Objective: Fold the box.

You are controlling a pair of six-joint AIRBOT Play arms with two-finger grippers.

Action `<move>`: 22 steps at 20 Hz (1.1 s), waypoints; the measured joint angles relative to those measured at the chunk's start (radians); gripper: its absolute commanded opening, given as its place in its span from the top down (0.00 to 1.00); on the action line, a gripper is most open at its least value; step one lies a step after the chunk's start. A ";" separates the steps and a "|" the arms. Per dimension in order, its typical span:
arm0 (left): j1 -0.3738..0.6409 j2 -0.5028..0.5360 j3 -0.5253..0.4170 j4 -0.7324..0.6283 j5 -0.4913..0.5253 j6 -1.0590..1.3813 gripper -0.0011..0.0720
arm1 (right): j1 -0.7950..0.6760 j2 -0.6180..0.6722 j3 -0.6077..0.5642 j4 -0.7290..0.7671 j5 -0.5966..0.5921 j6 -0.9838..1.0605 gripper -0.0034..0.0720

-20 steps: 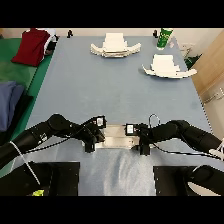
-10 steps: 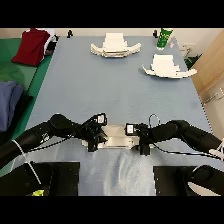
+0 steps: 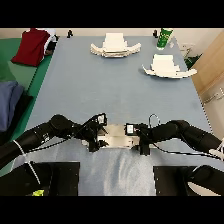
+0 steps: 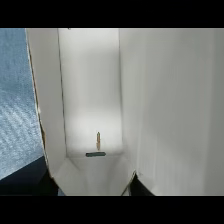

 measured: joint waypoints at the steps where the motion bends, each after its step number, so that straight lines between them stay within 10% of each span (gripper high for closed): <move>1: 0.000 0.000 0.000 -0.001 0.000 0.000 0.24 | 0.000 0.000 0.000 0.000 0.000 0.000 0.28; 2: 0.000 0.000 -0.001 -0.001 0.001 0.000 0.28 | 0.000 0.000 0.000 0.000 0.000 0.000 0.28; 4: 0.000 0.000 -0.001 0.005 0.004 -0.007 0.89 | 0.000 0.000 0.000 0.000 0.000 0.000 0.28; 5: 0.000 0.002 0.000 0.018 0.008 -0.017 0.97 | 0.000 0.000 0.000 0.000 0.000 -0.001 0.28; 13: 0.000 0.146 0.046 0.403 -0.031 -0.596 0.97 | 0.000 0.000 0.000 -0.001 0.000 -0.001 0.28; 22: 0.000 0.382 0.068 1.028 -0.255 -1.770 0.97 | 0.000 0.000 0.000 -0.001 0.000 0.000 0.28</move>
